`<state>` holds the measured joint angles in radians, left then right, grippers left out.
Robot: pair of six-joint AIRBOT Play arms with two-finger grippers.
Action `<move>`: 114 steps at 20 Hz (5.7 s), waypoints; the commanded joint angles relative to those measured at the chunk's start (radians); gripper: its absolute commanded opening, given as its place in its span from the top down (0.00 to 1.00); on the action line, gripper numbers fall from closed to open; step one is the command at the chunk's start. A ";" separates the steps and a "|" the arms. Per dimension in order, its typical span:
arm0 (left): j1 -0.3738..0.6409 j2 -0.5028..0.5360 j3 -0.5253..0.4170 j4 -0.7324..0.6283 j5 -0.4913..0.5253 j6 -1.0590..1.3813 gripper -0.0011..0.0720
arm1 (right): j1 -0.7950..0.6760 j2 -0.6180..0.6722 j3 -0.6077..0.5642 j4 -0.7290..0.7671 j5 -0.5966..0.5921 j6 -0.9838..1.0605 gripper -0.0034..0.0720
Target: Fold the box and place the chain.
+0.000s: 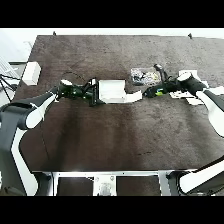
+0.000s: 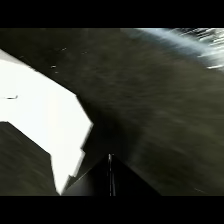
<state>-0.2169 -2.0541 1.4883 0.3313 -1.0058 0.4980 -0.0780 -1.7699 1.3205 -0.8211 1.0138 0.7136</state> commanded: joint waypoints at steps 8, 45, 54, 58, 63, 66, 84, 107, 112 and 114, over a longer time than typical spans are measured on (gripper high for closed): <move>0.000 0.000 0.000 0.000 0.000 0.000 0.60 | 0.108 -0.068 0.086 0.106 0.127 0.009 0.95; 0.000 0.000 0.000 0.000 0.000 0.000 0.60 | 0.217 -0.042 0.166 0.074 0.103 0.175 0.45; 0.000 0.000 0.000 0.000 0.000 0.000 0.60 | 0.298 -0.043 0.236 -0.203 0.102 0.387 0.45; 0.000 0.000 0.000 0.000 0.000 0.000 0.60 | 0.330 -0.071 0.275 -0.288 0.103 0.483 0.46; 0.000 0.000 0.000 0.000 0.000 0.000 0.60 | 0.389 -0.124 0.365 -0.444 0.139 0.646 0.47; 0.000 0.000 0.000 0.000 0.000 0.000 0.60 | 0.418 -0.129 0.406 -0.554 0.140 0.770 0.47; 0.000 0.000 0.000 0.000 -0.001 0.000 0.60 | 0.495 -0.195 0.503 -0.766 0.229 1.041 0.50; 0.000 0.000 0.000 0.000 0.000 0.000 0.60 | 0.532 -0.215 0.561 -0.766 0.263 1.123 0.45; 0.000 0.000 0.000 0.000 0.000 0.000 0.60 | 0.531 -0.210 0.652 -0.769 0.410 1.069 0.27; 0.000 0.000 0.000 0.000 0.000 0.000 0.60 | 0.531 -0.180 0.655 -0.769 0.409 1.037 0.26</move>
<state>-0.2173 -2.0541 1.4883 0.3313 -1.0061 0.4984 0.4534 -1.9720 1.9514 -1.5879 1.3785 1.7939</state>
